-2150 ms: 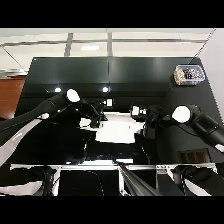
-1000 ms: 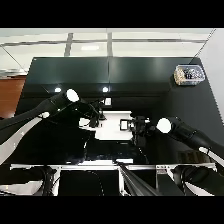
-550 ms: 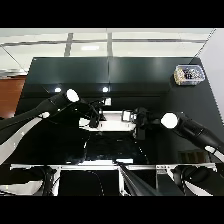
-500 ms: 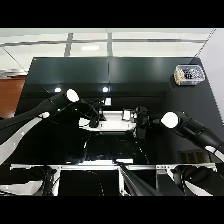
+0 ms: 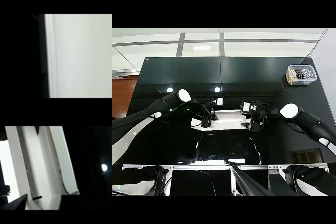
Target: Fold the box and place the chain.
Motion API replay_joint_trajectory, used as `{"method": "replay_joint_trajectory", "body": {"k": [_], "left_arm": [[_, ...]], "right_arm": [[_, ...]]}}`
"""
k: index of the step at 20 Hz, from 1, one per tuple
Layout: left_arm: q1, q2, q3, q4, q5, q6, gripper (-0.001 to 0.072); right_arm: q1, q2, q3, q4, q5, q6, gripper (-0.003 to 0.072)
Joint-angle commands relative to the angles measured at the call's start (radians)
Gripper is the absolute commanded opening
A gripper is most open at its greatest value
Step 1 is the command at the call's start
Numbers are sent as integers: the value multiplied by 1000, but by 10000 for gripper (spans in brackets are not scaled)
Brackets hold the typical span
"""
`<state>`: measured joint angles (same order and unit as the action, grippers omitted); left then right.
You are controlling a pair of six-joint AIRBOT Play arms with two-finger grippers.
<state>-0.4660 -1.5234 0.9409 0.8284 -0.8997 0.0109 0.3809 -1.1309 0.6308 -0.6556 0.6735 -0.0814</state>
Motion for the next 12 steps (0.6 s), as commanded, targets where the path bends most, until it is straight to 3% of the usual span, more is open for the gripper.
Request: {"method": "replay_joint_trajectory", "body": {"k": [1,4,12], "left_arm": [[-1,-1,0,0,-2,0,25],[-1,-1,0,-2,-2,0,25],[-2,-1,0,-3,-2,0,25]], "right_arm": [[-4,-46,0,80,47,-98,720],[6,-135,0,174,68,-159,720],[1,-193,0,116,74,-192,720]]}}
